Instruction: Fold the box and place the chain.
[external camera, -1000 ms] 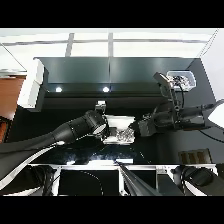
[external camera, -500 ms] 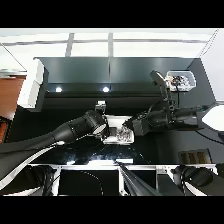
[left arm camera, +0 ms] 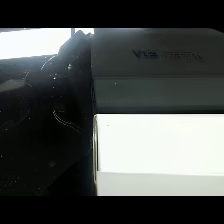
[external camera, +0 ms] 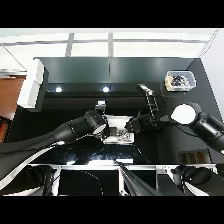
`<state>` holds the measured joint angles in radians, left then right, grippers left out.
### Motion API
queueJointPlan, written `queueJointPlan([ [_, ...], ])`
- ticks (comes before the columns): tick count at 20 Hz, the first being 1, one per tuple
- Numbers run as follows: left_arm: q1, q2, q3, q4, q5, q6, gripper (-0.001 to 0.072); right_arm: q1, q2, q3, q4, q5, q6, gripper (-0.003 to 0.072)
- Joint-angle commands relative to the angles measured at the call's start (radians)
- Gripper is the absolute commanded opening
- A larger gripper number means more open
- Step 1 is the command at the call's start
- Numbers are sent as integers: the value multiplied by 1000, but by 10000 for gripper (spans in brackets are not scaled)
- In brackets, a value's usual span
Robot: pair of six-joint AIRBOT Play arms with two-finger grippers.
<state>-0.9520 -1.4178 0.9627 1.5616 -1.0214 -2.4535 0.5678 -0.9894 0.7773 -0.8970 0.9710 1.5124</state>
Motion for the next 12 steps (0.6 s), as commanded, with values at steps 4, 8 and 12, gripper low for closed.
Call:
queueJointPlan([
  [4,0,-1,0,-7,8,1,29,-32,-19,0,-23,32,-30,328],
  [8,0,2,2,-11,-19,1,29,-164,114,17,-43,105,-56,328],
  [12,1,19,46,9,-58,9,287,-298,250,18,-91,175,-55,328],
])
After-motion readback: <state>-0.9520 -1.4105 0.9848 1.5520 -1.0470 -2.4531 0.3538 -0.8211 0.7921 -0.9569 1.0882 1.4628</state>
